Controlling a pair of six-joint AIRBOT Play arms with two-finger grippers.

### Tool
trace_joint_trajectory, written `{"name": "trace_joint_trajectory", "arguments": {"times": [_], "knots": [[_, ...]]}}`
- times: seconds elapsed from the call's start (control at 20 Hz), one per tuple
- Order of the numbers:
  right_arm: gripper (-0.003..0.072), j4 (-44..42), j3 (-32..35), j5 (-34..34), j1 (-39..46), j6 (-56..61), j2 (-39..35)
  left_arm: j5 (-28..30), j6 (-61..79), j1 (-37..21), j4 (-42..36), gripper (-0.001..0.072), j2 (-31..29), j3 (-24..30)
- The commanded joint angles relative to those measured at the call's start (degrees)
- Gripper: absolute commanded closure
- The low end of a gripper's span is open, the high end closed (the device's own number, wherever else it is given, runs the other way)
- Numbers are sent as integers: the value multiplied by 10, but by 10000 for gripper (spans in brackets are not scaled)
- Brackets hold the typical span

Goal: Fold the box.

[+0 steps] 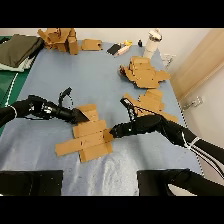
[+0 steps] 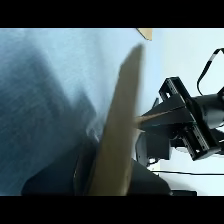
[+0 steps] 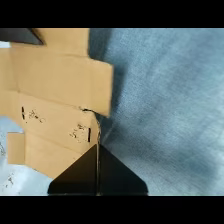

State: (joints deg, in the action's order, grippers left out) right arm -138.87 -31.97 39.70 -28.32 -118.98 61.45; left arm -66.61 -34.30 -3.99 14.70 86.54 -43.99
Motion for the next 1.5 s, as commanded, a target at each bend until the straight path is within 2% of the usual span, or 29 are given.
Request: {"name": "trace_joint_trajectory", "arguments": {"times": [0.0,0.2,0.45,0.5,0.55,0.7,0.75,0.8,0.85,0.95,1.1,1.15,1.2,1.25,1.3,1.45], "knots": [[687,6,0,-3,1,0,0,-14,11,-5,13,474,1,-2],[687,6,0,-3,1,1,6,-17,11,-16,38,474,1,-2],[687,6,0,-13,1,1,18,-49,20,-23,59,482,2,-2],[687,6,0,-16,1,1,18,-49,23,-21,63,630,2,-2],[687,5,0,-17,1,1,18,-50,29,-18,63,695,2,-2],[682,5,0,-17,1,1,18,-49,50,-11,59,695,2,-2],[638,7,0,-18,1,1,18,-49,63,-10,55,696,2,-3],[406,20,-2,-21,3,1,18,-49,76,-10,54,697,2,-5],[247,37,-7,-26,10,11,18,-50,80,-8,55,697,2,-12],[241,89,-31,-27,45,56,18,-49,93,7,64,697,-4,-36],[244,153,-88,8,117,127,17,-10,132,60,58,697,-40,-71],[247,159,-108,32,138,127,17,17,162,80,59,698,-59,-76],[291,158,-128,59,157,127,17,60,192,102,60,698,-82,-76],[467,159,-145,83,170,127,17,99,218,121,61,698,-100,-76],[682,159,-158,102,177,128,17,132,248,138,58,697,-116,-73],[684,151,-168,110,179,139,17,157,324,177,45,697,-129,-63]]}}
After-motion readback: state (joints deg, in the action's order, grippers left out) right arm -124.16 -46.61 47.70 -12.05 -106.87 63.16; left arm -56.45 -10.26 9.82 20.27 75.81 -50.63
